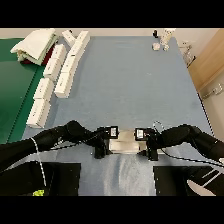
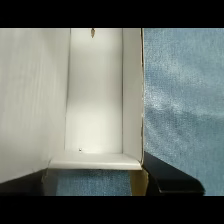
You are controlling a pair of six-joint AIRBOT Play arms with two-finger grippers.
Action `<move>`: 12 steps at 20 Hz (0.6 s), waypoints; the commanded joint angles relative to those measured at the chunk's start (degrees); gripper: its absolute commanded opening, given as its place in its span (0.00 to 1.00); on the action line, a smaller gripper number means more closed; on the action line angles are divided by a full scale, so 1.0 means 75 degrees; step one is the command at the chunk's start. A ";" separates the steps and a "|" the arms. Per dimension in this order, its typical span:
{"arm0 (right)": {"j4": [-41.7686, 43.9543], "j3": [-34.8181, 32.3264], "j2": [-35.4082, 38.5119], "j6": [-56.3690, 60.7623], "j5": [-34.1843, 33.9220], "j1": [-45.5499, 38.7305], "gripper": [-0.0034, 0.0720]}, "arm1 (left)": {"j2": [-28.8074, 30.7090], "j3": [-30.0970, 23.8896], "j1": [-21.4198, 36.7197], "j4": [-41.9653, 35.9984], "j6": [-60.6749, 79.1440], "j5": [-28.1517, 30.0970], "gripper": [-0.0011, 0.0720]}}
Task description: Fold the box.
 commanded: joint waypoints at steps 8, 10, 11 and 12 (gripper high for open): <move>-0.0009 0.0006 0.0006 0.0038 0.0000 -0.0003 1.00 | -0.0003 0.0000 0.0000 0.0000 0.0003 0.0000 0.64; -0.0163 0.0012 0.0052 0.0388 -0.0009 -0.0003 1.00 | -0.0003 0.0000 0.0000 0.0000 0.0003 0.0000 0.64; -0.0332 0.0012 0.0143 0.0627 -0.0009 -0.0003 1.00 | -0.0003 0.0000 0.0000 0.0000 0.0003 0.0000 0.64; -0.0525 0.0012 0.0271 0.0801 -0.0026 -0.0003 1.00 | -0.0003 0.0000 0.0000 0.0003 0.0003 0.0000 0.64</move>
